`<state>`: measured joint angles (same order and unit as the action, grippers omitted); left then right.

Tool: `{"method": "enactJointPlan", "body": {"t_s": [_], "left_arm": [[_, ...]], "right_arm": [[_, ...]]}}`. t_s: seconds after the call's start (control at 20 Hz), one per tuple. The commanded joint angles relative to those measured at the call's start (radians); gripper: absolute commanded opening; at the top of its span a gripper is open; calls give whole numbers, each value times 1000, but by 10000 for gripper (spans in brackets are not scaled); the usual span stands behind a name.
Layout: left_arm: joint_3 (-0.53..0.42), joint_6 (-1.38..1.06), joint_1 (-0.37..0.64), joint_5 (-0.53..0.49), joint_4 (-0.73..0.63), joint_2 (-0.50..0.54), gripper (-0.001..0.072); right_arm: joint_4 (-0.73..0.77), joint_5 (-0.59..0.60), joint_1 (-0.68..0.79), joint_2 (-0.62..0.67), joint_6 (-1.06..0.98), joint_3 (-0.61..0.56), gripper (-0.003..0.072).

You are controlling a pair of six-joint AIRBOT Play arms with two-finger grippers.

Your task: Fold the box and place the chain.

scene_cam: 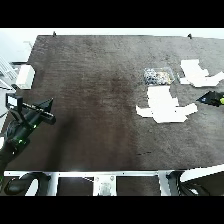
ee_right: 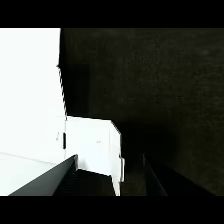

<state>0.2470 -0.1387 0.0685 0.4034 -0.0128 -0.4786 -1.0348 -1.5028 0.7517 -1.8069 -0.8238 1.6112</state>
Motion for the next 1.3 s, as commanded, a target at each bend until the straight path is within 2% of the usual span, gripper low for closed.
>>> {"method": "enactJointPlan", "body": {"t_s": [0.0,0.3,0.55,0.65,0.8,0.9,0.95,1.0,1.05,1.15,1.25], "left_arm": [[0,0,0,0,0,1,21],[0,0,0,0,0,1,21],[0,0,0,0,0,1,22],[0,0,0,0,0,1,22],[0,0,0,0,0,1,22],[0,0,0,0,0,1,22],[0,0,0,0,0,1,22],[0,0,0,0,0,1,22],[0,0,0,0,0,1,22],[0,0,0,0,0,1,22],[0,0,0,0,0,1,22]], "right_arm": [[-35,-60,-26,-80,-6,63,510],[15,-172,-27,-151,8,76,507],[32,-209,-28,-183,-2,76,495],[33,-209,-29,-194,-11,76,455],[38,-233,-47,-223,-22,73,444],[68,-254,-61,-248,-19,72,409],[101,-257,-66,-257,13,72,251],[132,-259,-67,-259,18,72,42],[170,-268,-66,-257,23,71,15],[242,-294,-64,-238,16,47,13],[269,-269,-71,-180,16,-49,12]]}}
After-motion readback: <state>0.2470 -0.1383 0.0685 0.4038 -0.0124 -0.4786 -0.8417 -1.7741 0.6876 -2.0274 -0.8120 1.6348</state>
